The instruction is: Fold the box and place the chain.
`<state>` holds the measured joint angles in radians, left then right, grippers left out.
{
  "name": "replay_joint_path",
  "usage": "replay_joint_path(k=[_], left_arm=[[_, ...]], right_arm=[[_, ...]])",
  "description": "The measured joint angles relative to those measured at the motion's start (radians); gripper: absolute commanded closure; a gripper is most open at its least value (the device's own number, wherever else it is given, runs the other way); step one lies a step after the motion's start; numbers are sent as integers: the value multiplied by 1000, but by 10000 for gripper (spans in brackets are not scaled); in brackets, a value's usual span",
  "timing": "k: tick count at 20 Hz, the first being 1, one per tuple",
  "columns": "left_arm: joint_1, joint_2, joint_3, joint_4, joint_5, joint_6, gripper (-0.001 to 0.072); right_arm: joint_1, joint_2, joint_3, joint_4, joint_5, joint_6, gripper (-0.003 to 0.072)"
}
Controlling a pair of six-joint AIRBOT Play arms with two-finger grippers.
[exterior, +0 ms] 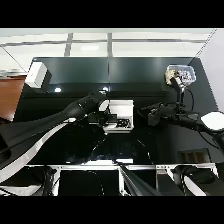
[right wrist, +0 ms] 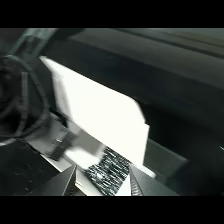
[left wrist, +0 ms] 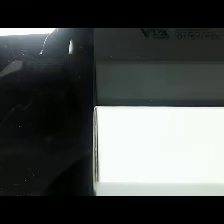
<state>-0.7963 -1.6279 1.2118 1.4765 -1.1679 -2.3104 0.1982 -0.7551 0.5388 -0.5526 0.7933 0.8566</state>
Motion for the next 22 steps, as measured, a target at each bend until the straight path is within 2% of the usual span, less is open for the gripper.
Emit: replay_joint_path(k=[1, 5, 9, 12, 14, 16, 17, 19, 21, 22], left_arm=[[-1, -1, 4, 4, -19, 0, 75], [-19, 47, 42, 21, -34, 12, 73], [-44, 191, 34, 120, -67, 95, 73], [-23, 328, -59, 190, -87, 148, 74], [47, 418, -171, 195, -84, 167, 77], [153, 490, -300, 101, -13, 226, 77], [207, 514, -359, -9, 51, 313, 76], [285, 536, -447, -246, 151, 582, 76], [319, 536, -500, -451, 217, 935, 63], [320, 529, -518, -532, 239, 1145, -11]], right_arm=[[-9, -1, 0, -5, 8, 1, 310], [-27, -1, 0, -24, 35, 4, 309], [-32, -1, 0, -39, 43, 4, 310], [-33, -1, 0, -47, 43, 4, 309], [-34, -1, 0, -49, 40, 4, 310], [-34, -1, 0, -50, 38, 3, 310], [-34, -1, -1, -50, 34, 4, 310], [-34, -1, -1, -51, 32, 3, 310], [-34, -1, -1, -52, 24, 3, 309], [-34, -1, -1, -52, 24, 3, 310]])
